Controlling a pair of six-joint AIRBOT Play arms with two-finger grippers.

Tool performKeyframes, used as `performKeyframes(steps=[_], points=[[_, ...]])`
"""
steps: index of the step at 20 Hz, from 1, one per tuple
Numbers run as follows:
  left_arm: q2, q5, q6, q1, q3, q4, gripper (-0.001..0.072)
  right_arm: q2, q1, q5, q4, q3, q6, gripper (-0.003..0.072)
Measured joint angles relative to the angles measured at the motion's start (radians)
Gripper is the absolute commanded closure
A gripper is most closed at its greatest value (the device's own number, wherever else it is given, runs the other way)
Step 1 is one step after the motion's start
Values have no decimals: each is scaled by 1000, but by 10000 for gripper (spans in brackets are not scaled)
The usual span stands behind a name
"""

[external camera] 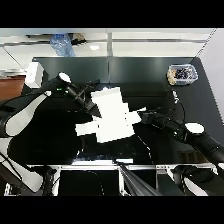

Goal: Fold the box and place the chain.

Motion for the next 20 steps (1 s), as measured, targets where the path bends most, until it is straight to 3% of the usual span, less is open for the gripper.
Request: performKeyframes(steps=[9, 14, 16, 17, 18, 19, 20], points=[[0, -6, -7, 1, 0, 19, 624, 0, 0, 2, 0, 0, 0, 671], [0, 6, -3, 2, 0, -39, 629, 0, 0, 3, 0, 0, 0, 671], [0, 16, 1, 2, 0, -55, 686, 0, 0, 3, 0, 0, 0, 670], [0, 12, 11, 2, 0, -64, 686, 0, 0, 3, 0, 0, 0, 593], [0, 18, 11, 2, 0, -65, 687, 0, 0, 3, -2, 0, 0, 220], [0, 28, 13, 3, 0, -62, 688, 0, 0, 3, -4, 0, 0, -15], [0, 26, 17, 4, 0, -63, 689, 0, -5, 3, -10, 0, 0, -18]])
